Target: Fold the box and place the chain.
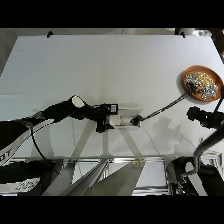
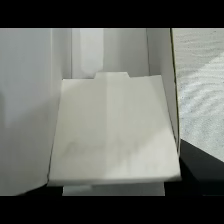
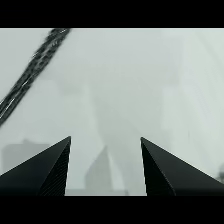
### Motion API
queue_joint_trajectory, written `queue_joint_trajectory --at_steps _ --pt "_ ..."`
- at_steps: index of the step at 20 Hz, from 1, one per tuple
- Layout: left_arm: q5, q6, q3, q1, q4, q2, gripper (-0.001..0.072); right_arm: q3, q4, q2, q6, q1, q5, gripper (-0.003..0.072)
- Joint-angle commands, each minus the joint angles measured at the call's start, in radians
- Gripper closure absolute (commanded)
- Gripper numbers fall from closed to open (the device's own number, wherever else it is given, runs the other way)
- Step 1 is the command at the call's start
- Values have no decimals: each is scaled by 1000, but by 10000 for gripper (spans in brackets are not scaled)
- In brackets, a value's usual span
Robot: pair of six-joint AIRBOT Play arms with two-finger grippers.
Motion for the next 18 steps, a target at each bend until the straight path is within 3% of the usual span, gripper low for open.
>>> queue_joint_trajectory --at_steps 1,5,11,15,18 --pt "0 0 0 0 0 0 322 2 26 -242 114 -66 -282 197" --pt "0 0 0 0 0 0 322 2 190 -375 92 -65 -537 198" --pt "0 0 0 0 0 0 322 3 189 -443 60 -65 -722 209" --pt "0 0 0 0 0 0 322 60 189 -516 50 -65 -751 220" --pt "0 0 0 0 0 0 322 144 189 -578 48 -65 -672 243"
